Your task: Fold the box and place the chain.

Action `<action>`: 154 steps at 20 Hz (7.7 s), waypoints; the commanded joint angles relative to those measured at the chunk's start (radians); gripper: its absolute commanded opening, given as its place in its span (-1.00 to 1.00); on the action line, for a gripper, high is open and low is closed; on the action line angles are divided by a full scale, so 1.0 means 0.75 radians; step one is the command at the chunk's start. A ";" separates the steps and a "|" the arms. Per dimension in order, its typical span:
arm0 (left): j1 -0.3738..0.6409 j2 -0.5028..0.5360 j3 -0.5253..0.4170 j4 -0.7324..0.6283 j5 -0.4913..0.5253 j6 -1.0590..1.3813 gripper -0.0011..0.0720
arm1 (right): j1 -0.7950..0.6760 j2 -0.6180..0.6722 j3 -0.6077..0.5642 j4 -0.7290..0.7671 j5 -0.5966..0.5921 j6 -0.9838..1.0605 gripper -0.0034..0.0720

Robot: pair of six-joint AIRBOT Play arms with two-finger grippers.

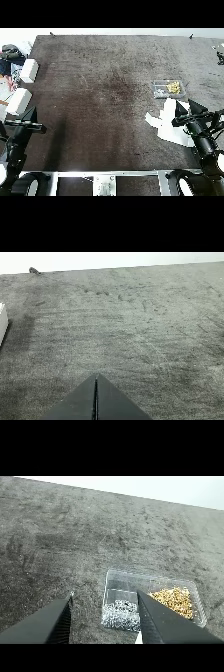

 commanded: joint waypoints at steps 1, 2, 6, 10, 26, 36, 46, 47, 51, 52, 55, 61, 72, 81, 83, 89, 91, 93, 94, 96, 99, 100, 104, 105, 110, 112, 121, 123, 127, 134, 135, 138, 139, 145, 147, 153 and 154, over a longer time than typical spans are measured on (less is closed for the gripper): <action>0.000 0.001 -0.001 0.001 0.000 0.001 -0.94 | 0.001 -0.001 0.002 0.000 0.001 0.001 0.26; 0.000 0.001 -0.001 0.001 0.000 0.001 -0.94 | 0.001 -0.001 0.002 0.001 0.001 0.001 0.26; 0.000 0.001 -0.001 0.001 0.000 0.001 -0.94 | 0.001 -0.001 0.032 0.001 0.000 0.001 0.27; 0.000 0.001 -0.001 0.001 0.000 0.001 -0.94 | 0.000 -0.080 0.183 0.002 -0.138 0.093 0.37; 0.000 0.001 -0.001 0.001 0.000 0.001 -0.94 | -1.176 -1.173 0.843 -1.118 1.312 1.316 0.37; 0.000 0.001 -0.001 0.001 -0.001 0.001 -0.94 | -1.564 -1.606 1.327 -1.630 2.115 1.453 0.30; 0.000 0.001 -0.001 0.001 0.000 0.001 -0.94 | -1.562 -1.876 1.498 -1.739 2.071 1.129 0.17; 0.000 0.001 -0.001 0.001 0.000 0.001 -0.94 | -1.562 -1.898 1.498 -1.747 2.058 1.055 0.17; 0.000 0.001 -0.001 0.001 0.001 0.001 -0.94 | -1.562 -1.963 1.498 -1.694 2.030 0.949 0.06; 0.000 0.001 -0.001 0.001 0.001 0.001 -0.94 | -1.562 -1.983 1.496 -1.642 2.046 0.946 -0.05; 0.000 0.001 -0.001 0.001 0.000 0.001 -0.94 | -1.528 -2.034 1.444 -1.533 2.082 0.912 -0.05; 0.000 0.001 -0.001 0.001 0.000 0.001 -0.94 | -1.393 -2.143 1.336 -1.470 2.183 0.796 -0.84; 0.000 0.001 -0.001 0.001 -0.001 0.001 -0.94 | -1.084 -1.780 0.947 -0.952 2.186 0.819 -0.89; 0.000 0.001 -0.001 0.001 -0.002 0.001 -0.94 | -0.168 -1.670 0.844 -0.496 1.437 0.961 -0.89; 0.000 0.001 -0.001 0.000 -0.009 -0.009 -0.94 | -0.092 -1.670 0.882 -0.504 1.309 0.991 -0.89; 0.000 -0.002 0.098 -0.007 -0.319 -0.020 0.33 | -0.005 -1.692 0.897 -0.462 1.069 0.876 -0.89; 0.000 -0.065 0.152 -0.017 -0.320 -0.093 0.33 | 0.025 -1.722 0.914 -0.462 1.041 0.814 -0.89; 0.000 -0.226 0.252 -0.017 -0.399 -0.128 0.33 | 0.056 -1.760 0.949 -0.462 1.032 0.801 -0.89; 0.000 -0.341 0.315 -0.015 -0.431 -0.128 0.33 | 0.070 -1.772 0.964 -0.463 1.034 0.764 -0.89; 0.000 -0.595 0.449 -0.013 -0.501 -0.110 0.33 | 0.086 -1.776 0.993 -0.468 1.040 0.748 -0.89; 0.000 -1.017 0.679 -0.013 -0.651 -0.013 0.34 | 0.098 -1.778 0.999 -0.547 1.026 0.793 -0.89; 0.000 -1.143 0.753 -0.013 -0.694 0.014 0.50 | 0.098 -1.778 0.999 -0.573 1.026 0.800 -0.89; 0.000 -1.639 1.109 0.084 -1.040 0.081 0.59 | 0.098 -1.778 0.999 -0.574 1.011 0.797 -0.89; 0.000 -1.755 1.211 0.105 -1.129 0.066 0.59 | 0.099 -1.778 0.999 -0.573 1.012 0.777 -0.89; -0.054 -2.187 1.715 0.401 -1.323 -0.168 0.59 | 0.100 -1.778 0.999 -0.573 0.996 0.773 -0.89; -0.098 -2.304 1.896 0.510 -1.342 -0.244 0.59 | 0.101 -1.778 0.999 -0.574 0.996 0.773 -0.89; -0.132 -2.607 2.250 0.554 -1.541 -0.366 0.58 | 0.106 -1.778 0.999 -0.573 0.996 0.773 -0.89; -0.144 -2.646 2.269 0.548 -1.595 -0.386 0.58 | 0.106 -1.778 0.999 -0.574 0.996 0.773 -0.89; -0.152 -2.695 2.272 0.534 -1.670 -0.409 0.58 | 0.106 -1.778 0.999 -0.574 0.986 0.763 -0.89; -0.154 -2.722 2.272 0.499 -1.742 -0.400 0.30 | 0.107 -1.778 0.999 -0.574 0.984 0.763 -0.89; -0.154 -2.722 2.272 0.498 -1.747 -0.387 0.30 | 0.107 -1.778 0.999 -0.574 0.983 0.763 -0.89; -0.154 -2.722 2.272 0.453 -1.750 -0.383 0.30 | 0.108 -1.778 0.999 -0.574 0.983 0.763 -0.89; -0.154 -2.722 2.272 0.448 -1.750 -0.383 0.30 | 0.108 -1.778 0.999 -0.574 0.983 0.763 -0.89; -0.205 -2.723 2.272 0.516 -1.733 -0.350 -0.03 | 0.108 -1.778 0.999 -0.574 0.976 0.763 -0.89; -0.212 -2.723 2.272 0.556 -1.724 -0.346 -0.04 | 0.108 -1.778 0.999 -0.575 0.976 0.763 -0.89; -0.200 -2.722 2.274 0.554 -1.719 -0.310 -0.88 | 0.108 -1.778 0.999 -0.575 0.971 0.763 -0.89; -0.200 -2.722 2.274 0.555 -1.720 -0.291 -0.94 | 0.108 -1.778 0.999 -0.575 0.972 0.763 -0.88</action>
